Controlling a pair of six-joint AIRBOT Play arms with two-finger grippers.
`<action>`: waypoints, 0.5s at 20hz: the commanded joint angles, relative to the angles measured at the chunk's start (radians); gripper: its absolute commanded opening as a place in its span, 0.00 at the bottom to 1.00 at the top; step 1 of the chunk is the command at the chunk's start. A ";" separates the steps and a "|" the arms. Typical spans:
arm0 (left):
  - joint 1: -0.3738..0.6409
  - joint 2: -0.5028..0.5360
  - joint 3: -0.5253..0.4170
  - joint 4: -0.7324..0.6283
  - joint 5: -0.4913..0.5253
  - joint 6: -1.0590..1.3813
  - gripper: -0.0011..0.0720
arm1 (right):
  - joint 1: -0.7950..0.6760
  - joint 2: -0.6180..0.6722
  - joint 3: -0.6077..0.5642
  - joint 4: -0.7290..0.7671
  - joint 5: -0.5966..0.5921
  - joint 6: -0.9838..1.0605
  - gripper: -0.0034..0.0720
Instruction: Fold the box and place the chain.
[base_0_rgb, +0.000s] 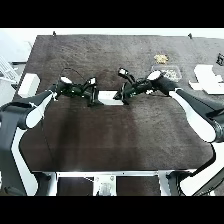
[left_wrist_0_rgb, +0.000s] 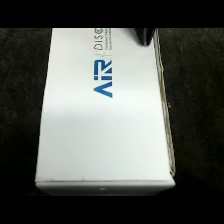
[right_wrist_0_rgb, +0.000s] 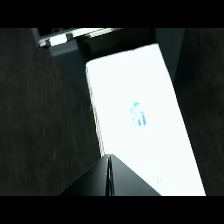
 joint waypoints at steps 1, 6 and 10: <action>0.000 -0.001 0.000 0.000 0.001 0.002 0.41 | -0.020 0.122 0.019 0.187 -0.015 -0.016 0.06; 0.000 -0.001 0.000 0.000 -0.001 0.003 0.41 | -0.031 0.352 -0.050 0.199 -0.018 0.103 0.06; 0.000 -0.001 0.000 -0.011 -0.001 0.003 0.41 | -0.043 0.533 -0.256 0.199 -0.046 0.175 0.06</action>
